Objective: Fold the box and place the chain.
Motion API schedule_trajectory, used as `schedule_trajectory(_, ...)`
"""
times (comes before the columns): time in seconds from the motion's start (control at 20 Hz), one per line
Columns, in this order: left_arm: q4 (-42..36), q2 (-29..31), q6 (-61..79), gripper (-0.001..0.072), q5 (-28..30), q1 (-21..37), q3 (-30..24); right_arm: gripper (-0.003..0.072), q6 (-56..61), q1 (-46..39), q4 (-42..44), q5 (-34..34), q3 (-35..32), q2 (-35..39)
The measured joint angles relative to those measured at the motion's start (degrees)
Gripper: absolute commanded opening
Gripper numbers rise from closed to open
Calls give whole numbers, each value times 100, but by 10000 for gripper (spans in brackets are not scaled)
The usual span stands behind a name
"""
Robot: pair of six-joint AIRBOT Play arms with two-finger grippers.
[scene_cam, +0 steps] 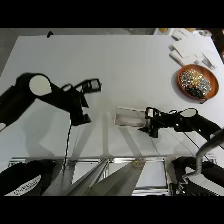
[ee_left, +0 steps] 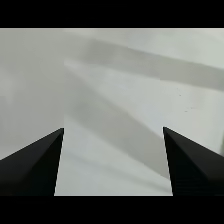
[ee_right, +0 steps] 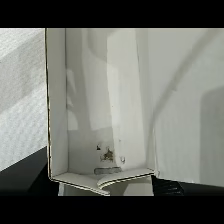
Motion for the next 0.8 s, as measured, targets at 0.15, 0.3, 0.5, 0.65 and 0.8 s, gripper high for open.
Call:
schedule_trajectory(0.15, -1056, -356, 2378, 695, 706, 133, -693, 458, 0, 0, 0, 0, 0, -2)
schedule_trajectory(0.3, -2225, -918, 3788, 697, 1434, 142, -951, 458, 0, 0, 0, 0, 0, 0)
schedule_trajectory(0.5, -3003, -1582, 4824, 698, 1904, 44, -962, 458, 0, 0, 0, 0, 0, 0)
schedule_trajectory(0.65, -3289, -1928, 5125, 701, 2028, -48, -855, 458, 0, 0, 0, 2, 0, -2)
schedule_trajectory(0.8, -3467, -2144, 5254, 702, 2070, -205, -695, 458, 0, 0, 0, 2, 0, 0)
